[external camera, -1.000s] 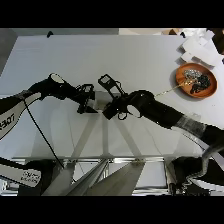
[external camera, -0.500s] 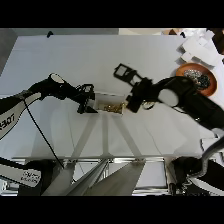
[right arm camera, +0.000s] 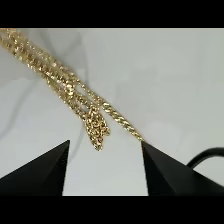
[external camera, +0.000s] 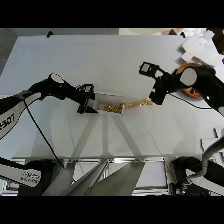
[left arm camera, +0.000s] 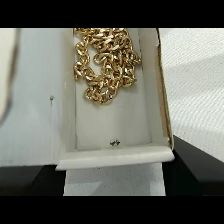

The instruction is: Fold the box and place the chain.

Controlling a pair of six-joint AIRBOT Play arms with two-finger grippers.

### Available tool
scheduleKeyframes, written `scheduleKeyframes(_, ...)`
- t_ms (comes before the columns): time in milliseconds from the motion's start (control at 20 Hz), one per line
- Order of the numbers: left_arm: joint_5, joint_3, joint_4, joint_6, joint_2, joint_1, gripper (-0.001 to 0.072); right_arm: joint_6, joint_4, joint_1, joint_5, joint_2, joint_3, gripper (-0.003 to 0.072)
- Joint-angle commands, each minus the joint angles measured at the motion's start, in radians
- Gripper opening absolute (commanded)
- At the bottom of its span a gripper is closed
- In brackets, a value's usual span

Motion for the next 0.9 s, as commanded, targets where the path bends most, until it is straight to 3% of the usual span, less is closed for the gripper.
scheduleKeyframes(0, 0.0, 0.0, 0.0, 0.0, -0.001, 0.0, 0.0208, -0.336, 0.095, -0.038, 0.031, -0.113, 0.0, 0.0584)
scheduleKeyframes(150, 0.0, 0.0, 0.0, 0.0, 0.0, 0.0, 0.0208, -0.474, 0.121, -0.038, 0.014, -0.196, 0.0, 0.0589)
scheduleKeyframes(450, 0.0, 0.0, 0.0, 0.0, -0.001, 0.0, 0.0208, -0.476, 0.136, -0.037, -0.073, -0.272, 0.0, 0.0585)
scheduleKeyframes(550, 0.0, 0.0, 0.0, 0.0, -0.001, 0.0, 0.0208, -0.476, 0.136, -0.037, -0.089, -0.292, 0.0, 0.0505)
scheduleKeyframes(600, 0.0, 0.0, 0.0, 0.0, -0.001, 0.0, 0.0208, -0.476, 0.136, -0.037, -0.09, -0.304, 0.0, 0.0505)
scheduleKeyframes(650, 0.0, 0.0, 0.0, 0.0, -0.001, 0.0, 0.0208, -0.476, 0.135, -0.037, -0.089, -0.314, 0.0, 0.0454)
scheduleKeyframes(750, 0.0, 0.0, 0.0, 0.0, 0.0, 0.0, 0.0208, -0.475, 0.135, -0.037, -0.069, -0.326, 0.0, 0.017)
scheduleKeyframes(850, 0.0, 0.0, 0.0, 0.0, -0.001, 0.0, 0.0208, -0.474, 0.135, -0.037, -0.052, -0.325, 0.0, 0.001)
